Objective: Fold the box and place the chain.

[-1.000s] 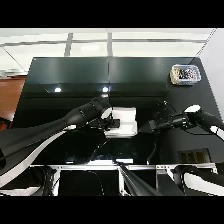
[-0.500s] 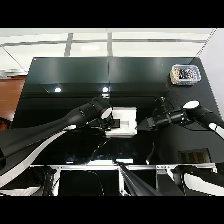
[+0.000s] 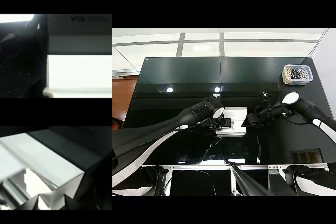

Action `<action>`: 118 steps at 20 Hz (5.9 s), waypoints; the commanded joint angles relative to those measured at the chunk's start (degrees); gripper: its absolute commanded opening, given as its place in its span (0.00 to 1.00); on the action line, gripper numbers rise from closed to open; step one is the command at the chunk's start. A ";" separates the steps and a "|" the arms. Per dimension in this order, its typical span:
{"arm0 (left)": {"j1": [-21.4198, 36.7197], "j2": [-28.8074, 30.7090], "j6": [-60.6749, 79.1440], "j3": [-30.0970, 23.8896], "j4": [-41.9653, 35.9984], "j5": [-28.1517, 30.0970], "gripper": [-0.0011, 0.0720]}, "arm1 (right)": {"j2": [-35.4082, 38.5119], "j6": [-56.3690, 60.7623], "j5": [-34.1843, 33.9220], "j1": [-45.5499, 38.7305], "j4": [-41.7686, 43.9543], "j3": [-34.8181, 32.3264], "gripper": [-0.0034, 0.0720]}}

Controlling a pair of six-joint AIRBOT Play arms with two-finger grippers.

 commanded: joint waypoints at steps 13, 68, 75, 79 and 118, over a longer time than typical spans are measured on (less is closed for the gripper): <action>-0.04 0.00 0.02 0.04 -0.26 0.63 0.06 | -0.26 55.84 -5.77 23.06 -47.12 9.16 0.50; -0.04 0.00 0.02 0.07 -0.31 -1.01 0.06 | -1.20 46.05 -32.96 -20.24 -62.29 12.41 0.99; -0.04 0.00 0.02 0.04 -0.48 -0.83 0.06 | -25.90 50.27 -10.54 -20.83 -56.15 53.79 0.99; -0.04 0.00 0.02 0.04 -0.48 -0.87 0.06 | -34.01 61.57 -2.62 -24.72 -42.99 64.94 0.83; -0.02 0.00 0.09 0.04 -0.28 -1.09 0.06 | -40.94 60.28 -2.51 -29.94 -28.46 64.89 0.76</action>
